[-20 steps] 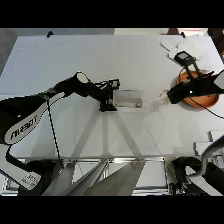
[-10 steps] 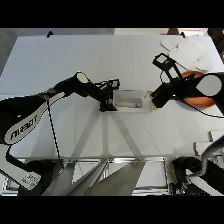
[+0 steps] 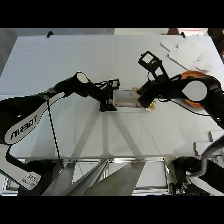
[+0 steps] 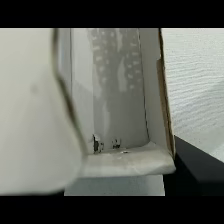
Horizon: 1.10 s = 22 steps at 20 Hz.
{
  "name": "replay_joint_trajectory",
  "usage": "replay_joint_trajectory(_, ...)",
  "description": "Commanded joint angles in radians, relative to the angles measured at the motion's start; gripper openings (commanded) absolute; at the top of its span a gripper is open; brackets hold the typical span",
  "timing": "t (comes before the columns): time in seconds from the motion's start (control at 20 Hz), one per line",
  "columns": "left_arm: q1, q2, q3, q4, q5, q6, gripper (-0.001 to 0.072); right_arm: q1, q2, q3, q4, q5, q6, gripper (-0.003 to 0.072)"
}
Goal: Fold the box and place the chain.
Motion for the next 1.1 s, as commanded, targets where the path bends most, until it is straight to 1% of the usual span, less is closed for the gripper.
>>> replay_joint_trajectory(0.0,0.0,-0.001,0.0,0.0,0.0,0.0,0.0335,0.014,-0.055,0.001,0.005,-0.029,0.0,0.0013)
replay_joint_trajectory(0.15,0.0,-0.001,0.0,0.0,0.0,0.0,0.0335,0.014,-0.097,0.001,0.005,-0.028,0.001,0.0013)
replay_joint_trajectory(1.0,0.0,-0.001,0.0,0.0,0.0,0.001,0.0335,0.014,-0.098,0.001,0.002,-0.024,0.001,0.0015)
replay_joint_trajectory(1.05,0.0,-0.001,0.0,0.0,0.0,0.0,0.0335,0.012,-0.098,0.001,-0.011,-0.023,0.026,0.0015)
